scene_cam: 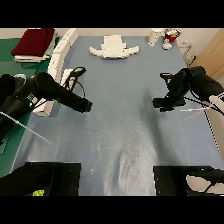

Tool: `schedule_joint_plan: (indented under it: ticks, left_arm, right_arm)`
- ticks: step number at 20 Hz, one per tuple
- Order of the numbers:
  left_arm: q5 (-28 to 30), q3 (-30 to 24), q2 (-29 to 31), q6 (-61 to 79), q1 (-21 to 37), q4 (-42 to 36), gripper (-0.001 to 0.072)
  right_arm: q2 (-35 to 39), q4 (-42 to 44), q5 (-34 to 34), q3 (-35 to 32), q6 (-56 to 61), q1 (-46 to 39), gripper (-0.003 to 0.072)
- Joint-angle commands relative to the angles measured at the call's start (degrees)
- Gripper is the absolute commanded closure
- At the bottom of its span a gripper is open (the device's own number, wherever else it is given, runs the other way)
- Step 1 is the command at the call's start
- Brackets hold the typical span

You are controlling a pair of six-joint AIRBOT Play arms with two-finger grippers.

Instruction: Fold the box.

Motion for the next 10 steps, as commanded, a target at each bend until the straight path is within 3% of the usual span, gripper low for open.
schedule_joint_plan:
  ticks: [1, 10]
  left_arm:
    - [3.8, -3.2, 0.3, -3.5, -7.0, 3.0, 0.0701]
    - [4.1, -4.1, 0.3, -3.3, -7.3, 2.4, 0.0698]
  right_arm:
    - [0.0, 0.0, 0.0, 0.1, 0.0, 0.0, 0.0680]
    - [0.0, 0.0, 0.0, 0.1, 0.0, 0.0, 0.0680]
